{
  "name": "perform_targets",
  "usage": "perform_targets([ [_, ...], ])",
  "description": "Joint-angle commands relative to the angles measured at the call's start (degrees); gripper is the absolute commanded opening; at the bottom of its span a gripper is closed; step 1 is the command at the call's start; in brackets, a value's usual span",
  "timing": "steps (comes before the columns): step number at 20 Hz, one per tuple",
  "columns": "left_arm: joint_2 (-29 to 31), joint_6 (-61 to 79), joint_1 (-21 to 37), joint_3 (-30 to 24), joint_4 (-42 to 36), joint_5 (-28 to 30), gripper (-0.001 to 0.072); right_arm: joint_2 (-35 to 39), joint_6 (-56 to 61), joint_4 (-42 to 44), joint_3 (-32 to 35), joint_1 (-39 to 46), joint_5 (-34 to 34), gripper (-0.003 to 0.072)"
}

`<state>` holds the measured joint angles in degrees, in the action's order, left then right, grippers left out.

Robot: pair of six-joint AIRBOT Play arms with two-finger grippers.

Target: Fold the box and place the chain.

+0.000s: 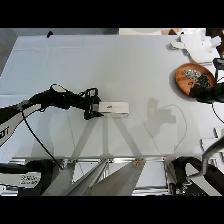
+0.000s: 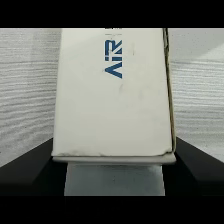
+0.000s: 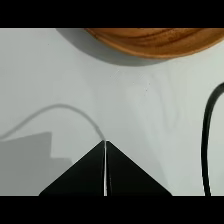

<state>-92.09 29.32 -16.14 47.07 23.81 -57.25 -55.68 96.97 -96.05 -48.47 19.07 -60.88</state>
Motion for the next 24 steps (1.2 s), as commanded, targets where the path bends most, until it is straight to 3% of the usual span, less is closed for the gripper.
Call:
perform_targets([
  [1,0.02,-0.02,-0.02,0.0,0.02,-0.15,0.0255,-0.11,0.52,3.58,2.47,2.6,10.1,0.001],
  [4,0.04,0.04,-0.02,0.0,-0.2,0.17,0.0235,-1.31,0.5,3.3,3.13,2.6,10.84,0.001],
  [5,0.11,0.02,-0.02,0.0,-0.42,0.26,0.0086,-1.46,0.5,3.32,3.13,2.6,11.34,0.001],
  [6,0.31,-0.04,0.07,0.0,-0.24,0.17,0.0016,-1.46,0.5,3.32,3.13,2.6,12.04,0.001],
  [10,3.17,-3.34,0.13,0.0,0.35,0.07,0.0012,-1.46,0.52,3.34,3.13,2.6,12.76,0.001],
  [13,7.87,-13.2,0.17,0.0,5.09,0.2,0.0011,-1.46,0.52,3.34,3.13,2.6,12.74,0.001],
  [17,17.14,-35.17,0.17,0.0,21.35,1.81,0.0011,-1.46,0.52,3.34,3.13,2.6,12.7,0.001],
  [20,24.15,-50.31,0.17,0.0,39.08,3.06,0.0011,-1.46,0.52,3.34,3.13,2.6,12.7,0.001],
  [24,29.16,-68.02,1.14,0.0,58.82,3.52,0.0011,-1.46,0.52,3.32,3.13,2.6,12.7,0.001],
])
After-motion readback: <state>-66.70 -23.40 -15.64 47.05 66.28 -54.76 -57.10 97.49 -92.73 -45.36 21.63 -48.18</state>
